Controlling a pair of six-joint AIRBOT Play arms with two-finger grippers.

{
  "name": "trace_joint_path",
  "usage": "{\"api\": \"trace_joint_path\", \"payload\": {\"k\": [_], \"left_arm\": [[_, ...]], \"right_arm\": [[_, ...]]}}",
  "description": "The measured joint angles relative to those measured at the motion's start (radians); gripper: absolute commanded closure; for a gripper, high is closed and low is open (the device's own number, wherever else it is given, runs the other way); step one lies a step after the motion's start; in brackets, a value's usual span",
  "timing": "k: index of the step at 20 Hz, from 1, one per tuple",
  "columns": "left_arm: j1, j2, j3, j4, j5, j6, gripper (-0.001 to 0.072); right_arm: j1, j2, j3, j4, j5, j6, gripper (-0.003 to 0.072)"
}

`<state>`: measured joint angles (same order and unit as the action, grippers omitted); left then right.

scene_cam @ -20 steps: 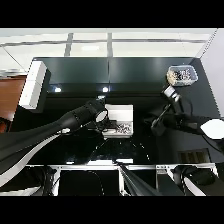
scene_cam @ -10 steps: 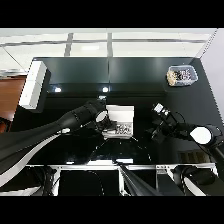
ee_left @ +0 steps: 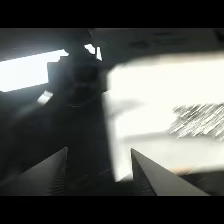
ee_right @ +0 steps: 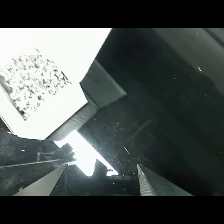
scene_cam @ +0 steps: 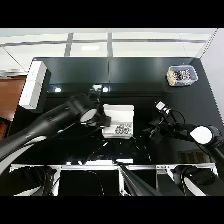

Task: Fold the box and place the chain.

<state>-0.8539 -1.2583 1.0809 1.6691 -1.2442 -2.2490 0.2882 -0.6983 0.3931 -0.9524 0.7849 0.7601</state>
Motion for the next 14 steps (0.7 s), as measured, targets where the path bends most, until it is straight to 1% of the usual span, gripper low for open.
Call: {"api": "trace_joint_path", "payload": {"k": [2,3,4,6,8,10,11,13,14], "left_arm": [[0.035,0.099,-0.057,0.105,-0.059,0.010,0.0234],[0.075,0.148,-0.100,0.140,-0.092,0.010,0.0234],[0.128,0.192,-0.150,0.147,-0.108,0.011,0.0234],[0.248,0.261,-0.255,0.093,-0.073,0.043,0.0234],[0.378,0.297,-0.365,-0.033,0.026,0.119,0.0234],[0.493,0.296,-0.455,-0.206,0.126,0.254,0.0233],[0.540,0.285,-0.487,-0.315,0.172,0.366,0.0233],[0.600,0.256,-0.523,-0.518,0.216,0.622,0.0233],[0.618,0.242,-0.531,-0.590,0.228,0.731,0.0221]], "right_arm": [[0.000,0.000,0.000,0.006,0.002,0.016,0.0193],[0.000,0.000,0.000,0.006,0.003,0.025,0.0193],[0.000,0.000,0.000,0.008,0.003,0.032,0.0193],[0.000,0.000,0.000,0.011,0.003,0.058,0.0193],[0.000,0.000,0.000,0.013,0.004,0.091,0.0193],[0.000,0.000,0.000,0.013,0.006,0.114,0.0193],[0.000,0.000,0.000,0.013,0.006,0.122,0.0193],[0.000,0.000,0.000,0.013,0.006,0.131,0.0193],[0.000,0.000,0.000,0.014,0.007,0.135,0.0193]]}}
